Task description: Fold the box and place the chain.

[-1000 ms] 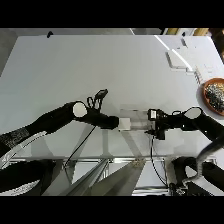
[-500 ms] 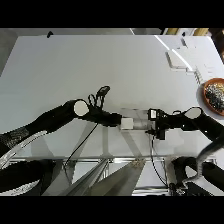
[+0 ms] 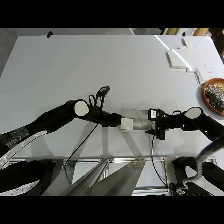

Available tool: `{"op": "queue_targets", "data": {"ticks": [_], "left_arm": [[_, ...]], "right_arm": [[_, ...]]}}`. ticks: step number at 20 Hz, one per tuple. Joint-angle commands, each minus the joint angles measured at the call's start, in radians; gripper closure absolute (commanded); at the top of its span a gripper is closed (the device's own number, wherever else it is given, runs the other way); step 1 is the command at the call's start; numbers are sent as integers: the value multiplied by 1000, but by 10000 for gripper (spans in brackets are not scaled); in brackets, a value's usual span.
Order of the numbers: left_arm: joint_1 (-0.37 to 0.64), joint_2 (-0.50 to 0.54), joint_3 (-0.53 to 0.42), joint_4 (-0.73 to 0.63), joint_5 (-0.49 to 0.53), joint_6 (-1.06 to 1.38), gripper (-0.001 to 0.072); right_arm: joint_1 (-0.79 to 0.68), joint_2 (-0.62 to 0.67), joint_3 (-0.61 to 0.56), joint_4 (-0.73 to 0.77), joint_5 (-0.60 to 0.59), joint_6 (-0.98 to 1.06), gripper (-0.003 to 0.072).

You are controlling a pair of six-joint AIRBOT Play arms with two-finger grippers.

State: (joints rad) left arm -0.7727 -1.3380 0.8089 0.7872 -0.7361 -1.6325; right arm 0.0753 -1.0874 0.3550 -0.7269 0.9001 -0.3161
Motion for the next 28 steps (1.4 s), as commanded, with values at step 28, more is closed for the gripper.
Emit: {"op": "queue_targets", "data": {"ticks": [28], "left_arm": [[-120, -82, 139, 309, -65, -450, 497]], "right_arm": [[0, 1, 0, 1, 1, 0, 389]]}}
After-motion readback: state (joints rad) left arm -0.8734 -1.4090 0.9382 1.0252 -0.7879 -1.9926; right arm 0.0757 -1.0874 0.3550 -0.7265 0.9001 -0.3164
